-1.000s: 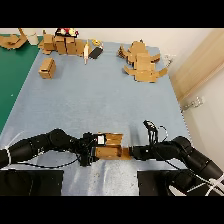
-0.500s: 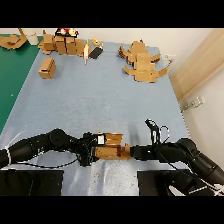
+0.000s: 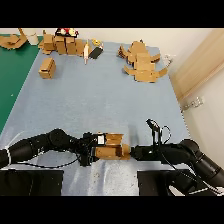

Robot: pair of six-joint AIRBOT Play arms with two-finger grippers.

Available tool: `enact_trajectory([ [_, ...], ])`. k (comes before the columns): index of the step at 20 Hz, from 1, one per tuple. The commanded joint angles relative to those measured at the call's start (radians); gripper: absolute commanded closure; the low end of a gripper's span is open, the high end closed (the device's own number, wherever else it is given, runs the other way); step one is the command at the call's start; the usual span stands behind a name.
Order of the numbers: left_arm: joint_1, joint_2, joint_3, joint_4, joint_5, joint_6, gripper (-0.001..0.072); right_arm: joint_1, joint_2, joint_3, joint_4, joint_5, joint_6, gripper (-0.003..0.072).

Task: Fold the box.

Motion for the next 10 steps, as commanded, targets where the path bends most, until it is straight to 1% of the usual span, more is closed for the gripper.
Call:
enact_trajectory([
  [1, -0.001, 0.000, 0.001, 0.000, 0.000, -0.001, 0.0416, 0.000, 0.008, -0.001, -0.046, -0.029, 0.012, 0.0686],
  [6, -0.001, 0.000, 0.001, 0.000, 0.000, -0.001, 0.0416, 0.000, 0.067, 0.000, -0.049, -0.035, 0.036, 0.0686],
  [10, -0.001, 0.000, 0.001, 0.000, 0.000, 0.000, 0.0416, 0.000, 0.069, -0.004, -0.138, -0.055, 0.074, 0.0686],
])
